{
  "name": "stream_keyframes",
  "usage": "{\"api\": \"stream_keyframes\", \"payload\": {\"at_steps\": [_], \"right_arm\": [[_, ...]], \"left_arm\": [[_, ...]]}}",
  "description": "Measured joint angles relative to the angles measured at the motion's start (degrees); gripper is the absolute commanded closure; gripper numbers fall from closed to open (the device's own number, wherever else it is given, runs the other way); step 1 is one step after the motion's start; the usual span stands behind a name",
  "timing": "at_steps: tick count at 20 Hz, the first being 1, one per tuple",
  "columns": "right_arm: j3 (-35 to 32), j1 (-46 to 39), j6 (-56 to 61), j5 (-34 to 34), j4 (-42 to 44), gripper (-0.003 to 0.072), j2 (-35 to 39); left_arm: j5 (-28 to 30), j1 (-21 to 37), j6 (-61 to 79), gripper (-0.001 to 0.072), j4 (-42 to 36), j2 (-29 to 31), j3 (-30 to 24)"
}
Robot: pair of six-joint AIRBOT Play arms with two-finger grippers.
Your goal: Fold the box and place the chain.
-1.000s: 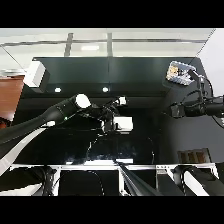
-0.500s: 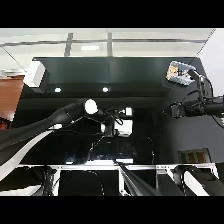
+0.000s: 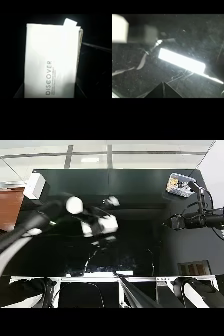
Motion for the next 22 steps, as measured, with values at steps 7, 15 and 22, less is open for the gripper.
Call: {"api": "stream_keyframes", "payload": {"at_steps": [7,15,22], "right_arm": [[0.0,0.0,0.0,-1.7,0.1,0.067,0.0],[0.0,0.0,0.3,-5.2,1.1,0.067,0.0],[0.0,0.0,0.5,-7.6,2.4,0.067,0.0]], "left_arm": [[-5.7,41.2,-19.2,0.0416,8.3,6.9,-5.6],[9.2,58.1,-6.8,0.0417,-4.3,-2.1,-2.9],[15.1,57.5,-2.9,0.0139,-5.7,-15.8,8.3]]}}
